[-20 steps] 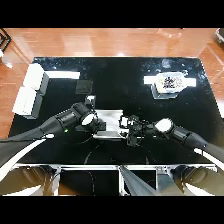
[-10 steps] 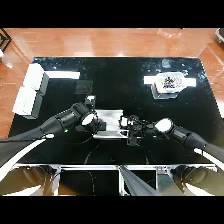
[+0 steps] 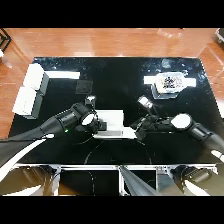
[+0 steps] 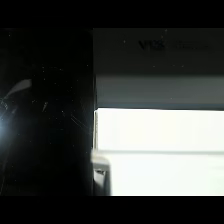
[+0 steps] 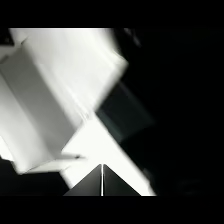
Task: Fold the box and place the chain.
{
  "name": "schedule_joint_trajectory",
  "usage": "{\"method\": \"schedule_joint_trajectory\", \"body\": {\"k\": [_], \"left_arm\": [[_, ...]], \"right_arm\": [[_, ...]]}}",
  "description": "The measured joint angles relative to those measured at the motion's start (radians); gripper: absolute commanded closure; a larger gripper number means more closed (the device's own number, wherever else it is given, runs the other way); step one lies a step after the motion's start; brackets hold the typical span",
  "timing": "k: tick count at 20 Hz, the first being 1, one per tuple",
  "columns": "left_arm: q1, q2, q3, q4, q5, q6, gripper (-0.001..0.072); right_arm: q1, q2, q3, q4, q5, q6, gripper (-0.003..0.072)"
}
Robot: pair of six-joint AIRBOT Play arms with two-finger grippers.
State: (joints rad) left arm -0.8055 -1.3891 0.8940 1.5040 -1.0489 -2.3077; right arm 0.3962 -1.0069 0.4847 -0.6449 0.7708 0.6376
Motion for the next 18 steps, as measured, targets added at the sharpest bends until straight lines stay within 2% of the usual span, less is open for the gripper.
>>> {"method": "schedule_joint_trajectory", "body": {"k": [2, 6, 10, 14, 18], "left_arm": [[0.000, -0.001, 0.000, 0.000, 0.000, 0.000, 0.0690], [0.000, -0.001, 0.000, 0.001, 0.000, 0.000, 0.0690], [0.000, -0.001, 0.000, 0.001, 0.000, 0.000, 0.0690], [-0.002, -0.002, 0.000, 0.000, 0.000, 0.000, 0.0690], [-0.004, -0.002, 0.000, -0.002, 0.001, 0.000, 0.0690]], "right_arm": [[-0.076, 0.047, 0.000, -0.023, 0.107, 0.187, 0.0664], [-0.251, 0.105, 0.000, -0.126, 0.304, 0.435, 0.0664], [-0.383, 0.119, 0.000, -0.304, 0.409, 0.652, 0.0664], [-0.422, 0.086, -0.024, -0.360, 0.407, 0.785, 0.0664], [-0.371, -0.023, -0.039, -0.289, 0.348, 0.838, 0.0664]]}}
